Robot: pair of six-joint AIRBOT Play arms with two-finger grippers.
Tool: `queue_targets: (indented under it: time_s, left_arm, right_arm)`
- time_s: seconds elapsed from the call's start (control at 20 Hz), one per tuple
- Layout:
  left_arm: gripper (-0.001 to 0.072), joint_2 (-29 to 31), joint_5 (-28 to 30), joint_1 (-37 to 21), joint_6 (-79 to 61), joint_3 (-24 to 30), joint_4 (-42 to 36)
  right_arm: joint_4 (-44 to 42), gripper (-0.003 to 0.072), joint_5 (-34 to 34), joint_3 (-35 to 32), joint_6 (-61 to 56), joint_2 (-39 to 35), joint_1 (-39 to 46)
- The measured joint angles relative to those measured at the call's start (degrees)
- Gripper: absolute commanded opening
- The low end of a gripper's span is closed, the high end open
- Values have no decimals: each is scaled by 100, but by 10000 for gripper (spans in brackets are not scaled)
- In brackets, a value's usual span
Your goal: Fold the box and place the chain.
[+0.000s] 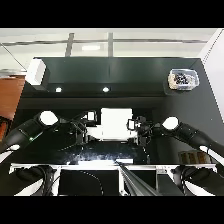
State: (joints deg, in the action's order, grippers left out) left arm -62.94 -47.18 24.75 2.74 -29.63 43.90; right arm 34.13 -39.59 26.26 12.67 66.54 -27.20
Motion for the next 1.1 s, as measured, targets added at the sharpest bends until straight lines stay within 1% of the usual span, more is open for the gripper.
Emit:
queue_targets:
  time_s: [0.2, 0.45, 0.55, 0.6, 0.7, 0.75, 1.1]
  left_arm:
    - [703, -190, 278, 105, -195, 0, 13]
    - [701, -260, 616, 376, -299, -20, 20]
    - [680, -271, 763, 444, -326, -31, 22]
    - [629, -271, 785, 468, -339, -37, 22]
    - [390, -273, 776, 494, -343, -52, 24]
    - [336, -273, 754, 503, -345, -55, 24]
    - [330, -275, 459, 520, -363, -61, -114]
  right_arm:
    - [-2, 605, 0, 0, 0, 0, 0]
    - [-2, 605, 0, 0, 0, 0, 0]
    - [-2, 605, 0, 0, 0, 0, 0]
    - [-2, 605, 2, 0, 0, 0, 0]
    - [-4, 605, 2, 0, 0, 0, 0]
    - [-2, 605, 2, 0, 0, 0, 0]
    - [-2, 605, 0, 0, 2, 0, 0]
